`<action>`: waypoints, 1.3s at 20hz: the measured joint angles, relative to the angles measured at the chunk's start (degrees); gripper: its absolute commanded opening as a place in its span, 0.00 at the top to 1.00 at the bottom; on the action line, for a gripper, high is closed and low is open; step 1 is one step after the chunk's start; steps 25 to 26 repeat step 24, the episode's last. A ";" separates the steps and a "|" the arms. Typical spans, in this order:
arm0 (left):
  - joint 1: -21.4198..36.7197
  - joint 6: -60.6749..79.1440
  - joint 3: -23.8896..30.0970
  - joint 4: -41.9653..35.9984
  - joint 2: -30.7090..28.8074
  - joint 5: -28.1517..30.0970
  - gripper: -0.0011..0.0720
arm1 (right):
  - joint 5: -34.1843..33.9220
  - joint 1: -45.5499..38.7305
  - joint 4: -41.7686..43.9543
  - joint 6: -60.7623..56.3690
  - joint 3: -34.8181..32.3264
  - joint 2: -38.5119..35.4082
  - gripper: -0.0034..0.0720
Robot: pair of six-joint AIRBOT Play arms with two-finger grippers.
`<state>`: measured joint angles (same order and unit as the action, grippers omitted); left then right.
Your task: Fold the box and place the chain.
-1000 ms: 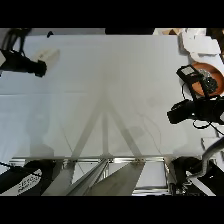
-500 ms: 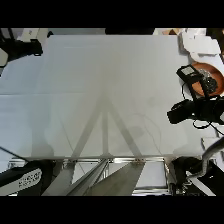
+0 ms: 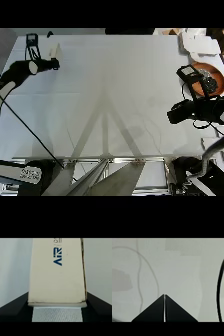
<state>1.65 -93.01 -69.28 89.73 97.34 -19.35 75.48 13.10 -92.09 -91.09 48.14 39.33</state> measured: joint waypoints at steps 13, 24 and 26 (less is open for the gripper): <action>0.02 0.20 0.00 -0.44 -0.44 -8.76 0.02 | 0.00 0.02 0.00 0.00 0.00 0.00 0.94; 0.02 0.04 0.00 -0.59 -16.79 -9.86 0.02 | 0.00 0.02 0.00 0.00 0.00 0.00 0.94; 0.02 0.04 0.00 -0.59 -16.79 -9.86 0.02 | 0.00 0.02 0.00 0.00 0.00 0.00 0.94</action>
